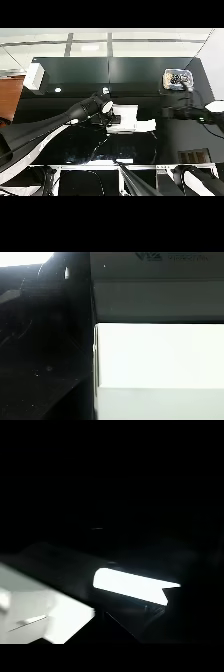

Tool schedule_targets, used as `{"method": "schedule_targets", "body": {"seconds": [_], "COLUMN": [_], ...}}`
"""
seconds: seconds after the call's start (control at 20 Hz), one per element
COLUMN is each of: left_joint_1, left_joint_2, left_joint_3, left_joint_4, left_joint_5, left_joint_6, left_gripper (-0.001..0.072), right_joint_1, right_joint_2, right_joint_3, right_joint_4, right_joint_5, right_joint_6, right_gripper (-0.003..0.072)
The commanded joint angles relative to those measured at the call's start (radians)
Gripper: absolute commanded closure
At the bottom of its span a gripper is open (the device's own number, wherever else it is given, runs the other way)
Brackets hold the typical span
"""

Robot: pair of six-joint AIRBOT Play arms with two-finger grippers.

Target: Fold the box and place the chain.

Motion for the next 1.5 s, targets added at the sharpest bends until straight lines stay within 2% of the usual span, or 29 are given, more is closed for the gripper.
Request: {"method": "schedule_targets", "body": {"seconds": [0.0, 0.15, 0.35, 0.45, 0.55, 0.65, 0.75, 0.8, 0.9, 0.95, 1.15, 1.2, 1.25, 1.45], "left_joint_1": [0.001, 0.001, 0.004, 0.004, 0.004, 0.004, 0.004, 0.004, 0.004, 0.004, 0.004, 0.004, 0.004, 0.004], "left_joint_2": [0.000, 0.000, 0.000, 0.000, 0.000, 0.000, 0.000, 0.000, 0.000, 0.000, 0.000, 0.000, 0.000, 0.000], "left_joint_3": [0.000, 0.000, 0.000, 0.000, 0.000, 0.000, 0.000, 0.000, 0.000, 0.000, 0.000, 0.000, 0.000, 0.000], "left_joint_4": [0.002, 0.002, 0.002, 0.002, 0.002, 0.002, 0.002, 0.002, 0.002, 0.002, 0.002, 0.002, 0.002, 0.002], "left_joint_5": [0.001, -0.002, -0.002, -0.003, -0.003, -0.003, -0.003, -0.003, -0.003, -0.003, -0.002, -0.002, -0.002, -0.002], "left_joint_6": [0.001, 0.001, 0.001, 0.001, 0.001, 0.001, 0.001, 0.001, 0.001, 0.001, 0.001, 0.001, 0.001, 0.001], "left_gripper": [0.0681, 0.0681, 0.0681, 0.0681, 0.0681, 0.0681, 0.0680, 0.0681, 0.0681, 0.0681, 0.0681, 0.0680, 0.0681, 0.0681], "right_joint_1": [-0.197, -0.156, 0.017, 0.096, 0.144, 0.163, 0.165, 0.165, 0.165, 0.165, 0.198, 0.223, 0.248, 0.344], "right_joint_2": [0.019, -0.026, -0.148, -0.206, -0.222, -0.222, -0.222, -0.221, -0.221, -0.221, -0.221, -0.221, -0.221, -0.221], "right_joint_3": [-0.021, -0.026, -0.026, -0.026, -0.025, -0.019, 0.004, 0.018, 0.047, 0.055, 0.056, 0.056, 0.058, 0.080], "right_joint_4": [-0.085, -0.132, -0.116, -0.056, 0.051, 0.152, 0.183, 0.182, 0.179, 0.180, 0.186, 0.190, 0.189, 0.164], "right_joint_5": [0.024, 0.111, 0.166, 0.184, 0.154, 0.141, 0.161, 0.177, 0.220, 0.235, 0.238, 0.232, 0.223, 0.163], "right_joint_6": [0.307, 0.284, 0.281, 0.212, 0.146, 0.077, 0.051, 0.051, 0.051, 0.051, 0.077, 0.078, 0.080, 0.168], "right_gripper": [0.0675, 0.0675, 0.0675, 0.0674, 0.0673, 0.0672, 0.0671, 0.0581, 0.0077, 0.0056, 0.0057, 0.0098, 0.0206, 0.0210]}}
